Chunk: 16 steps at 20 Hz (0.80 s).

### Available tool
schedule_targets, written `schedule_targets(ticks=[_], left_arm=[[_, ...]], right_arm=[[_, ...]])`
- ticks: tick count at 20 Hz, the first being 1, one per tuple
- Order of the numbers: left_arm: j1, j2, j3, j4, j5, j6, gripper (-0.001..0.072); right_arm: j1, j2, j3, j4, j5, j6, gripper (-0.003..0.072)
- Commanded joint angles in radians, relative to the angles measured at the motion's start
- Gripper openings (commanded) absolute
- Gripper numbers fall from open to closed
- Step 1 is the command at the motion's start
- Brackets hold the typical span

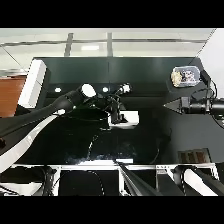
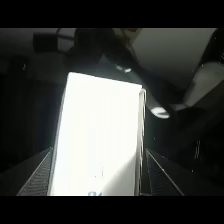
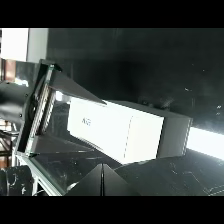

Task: Fold the box and place the chain.

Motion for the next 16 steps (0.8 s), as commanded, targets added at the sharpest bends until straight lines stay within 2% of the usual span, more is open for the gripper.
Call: schedule_targets(ticks=[1,13,16], left_arm=[[-0.005,-0.005,0.000,0.008,-0.013,-0.011,0.0706],[-0.034,-0.017,0.000,0.097,-0.018,-0.011,0.0707],[-0.049,-0.031,0.000,0.109,0.014,-0.011,0.0707]], right_arm=[[0.000,0.000,0.000,-0.002,0.000,0.000,0.0014],[0.000,0.000,0.000,-0.016,0.000,0.001,0.0014],[0.000,0.000,0.000,-0.016,0.000,0.001,0.0014]])
